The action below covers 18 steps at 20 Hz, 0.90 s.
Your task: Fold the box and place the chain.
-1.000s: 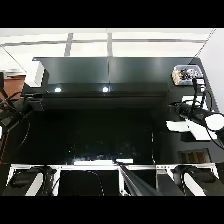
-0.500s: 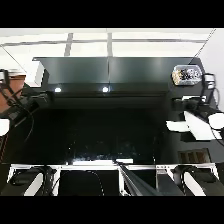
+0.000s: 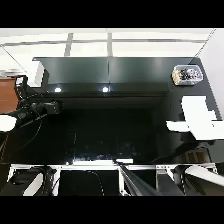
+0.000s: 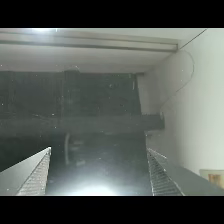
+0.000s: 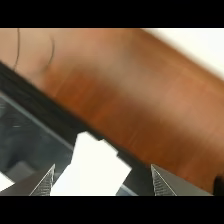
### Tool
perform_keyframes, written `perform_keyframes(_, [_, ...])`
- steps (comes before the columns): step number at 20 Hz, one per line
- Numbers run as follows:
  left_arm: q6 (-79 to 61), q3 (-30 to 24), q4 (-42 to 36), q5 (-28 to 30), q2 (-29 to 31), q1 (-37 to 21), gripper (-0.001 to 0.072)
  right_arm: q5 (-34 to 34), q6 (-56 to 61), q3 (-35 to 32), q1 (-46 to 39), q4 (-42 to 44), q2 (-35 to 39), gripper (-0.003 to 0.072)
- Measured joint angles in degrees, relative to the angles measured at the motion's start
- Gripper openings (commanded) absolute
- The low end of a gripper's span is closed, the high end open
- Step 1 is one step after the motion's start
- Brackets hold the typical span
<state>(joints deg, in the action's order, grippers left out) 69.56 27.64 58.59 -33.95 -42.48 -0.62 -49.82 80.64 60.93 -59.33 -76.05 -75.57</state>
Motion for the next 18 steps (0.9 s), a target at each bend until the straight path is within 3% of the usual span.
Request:
perform_keyframes(4, [-0.4, 0.0, -0.1, 1.6, -0.2, 0.0, 0.0705, -18.3, -15.2, 14.8, -5.1, 7.9, -15.0, 0.0709])
perform_keyframes(8, [-0.5, 0.0, -0.1, 2.9, -0.2, 0.0, 0.0705, -26.2, -25.9, 20.3, -3.7, 10.5, -21.2, 0.0708])
perform_keyframes(9, [-0.6, 0.0, -0.1, 3.0, -0.2, 0.0, 0.0705, -27.2, -27.5, 20.8, -3.0, 10.5, -21.9, 0.0628])
perform_keyframes(10, [-0.6, 0.0, -0.1, 3.3, -0.2, 0.0, 0.0705, -27.7, -28.8, 21.2, -2.5, 10.4, -22.4, 0.0485])
perform_keyframes(11, [-0.6, 0.0, -0.1, 3.3, -0.2, 0.0, 0.0705, -28.2, -29.7, 21.5, -2.0, 10.1, -22.8, 0.0462])
perform_keyframes(12, [-0.6, 0.0, -0.1, 3.3, -0.2, 0.0, 0.0704, -28.8, -30.4, 21.7, -1.7, 9.9, -23.0, 0.0306])
perform_keyframes(13, [-0.6, 0.0, -0.1, 3.4, -0.2, 0.0, 0.0705, -29.2, -30.9, 21.9, -1.4, 9.7, -23.1, 0.0238])
perform_keyframes(14, [-0.6, 0.0, -0.1, 3.4, -0.2, 0.0, 0.0705, -29.9, -31.2, 22.0, -1.2, 9.4, -23.3, 0.0235])
perform_keyframes(15, [-0.6, 0.0, -0.1, 3.4, -0.2, 0.0, 0.0705, -30.7, -31.6, 22.1, -1.1, 9.0, -23.4, 0.0065])
perform_keyframes(16, [-0.6, 0.0, -0.1, 3.5, -0.2, 0.0, 0.0705, -31.3, -31.8, 22.1, -0.9, 8.9, -23.4, 0.0016])
perform_keyframes(18, [-0.6, 0.0, -0.1, 3.5, -0.2, 0.0, 0.0705, -33.2, -32.1, 22.1, -0.7, 9.0, -23.3, 0.0015])
